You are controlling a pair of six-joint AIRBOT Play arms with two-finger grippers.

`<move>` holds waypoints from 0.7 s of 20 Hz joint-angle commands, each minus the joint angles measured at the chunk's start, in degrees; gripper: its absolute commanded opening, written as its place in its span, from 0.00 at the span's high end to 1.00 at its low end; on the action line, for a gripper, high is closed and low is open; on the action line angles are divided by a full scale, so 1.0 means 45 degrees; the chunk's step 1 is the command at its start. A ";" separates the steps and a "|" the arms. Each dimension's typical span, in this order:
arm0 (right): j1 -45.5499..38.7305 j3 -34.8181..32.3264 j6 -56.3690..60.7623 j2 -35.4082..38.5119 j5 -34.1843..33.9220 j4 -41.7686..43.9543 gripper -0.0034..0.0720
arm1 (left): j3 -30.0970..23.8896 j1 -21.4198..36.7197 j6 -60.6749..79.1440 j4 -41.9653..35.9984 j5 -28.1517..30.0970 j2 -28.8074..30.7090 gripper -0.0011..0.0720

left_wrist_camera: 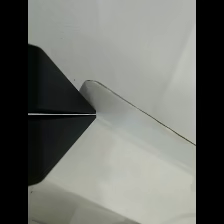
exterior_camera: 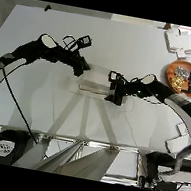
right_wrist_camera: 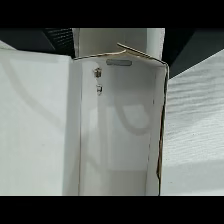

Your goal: Fold the box and place the chain.

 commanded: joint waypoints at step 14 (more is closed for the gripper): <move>0.0000 0.0000 -0.0010 -0.0010 0.0005 -0.0005 0.42 | 0.0000 0.1195 -0.0359 0.2472 -0.3847 0.3099 0.92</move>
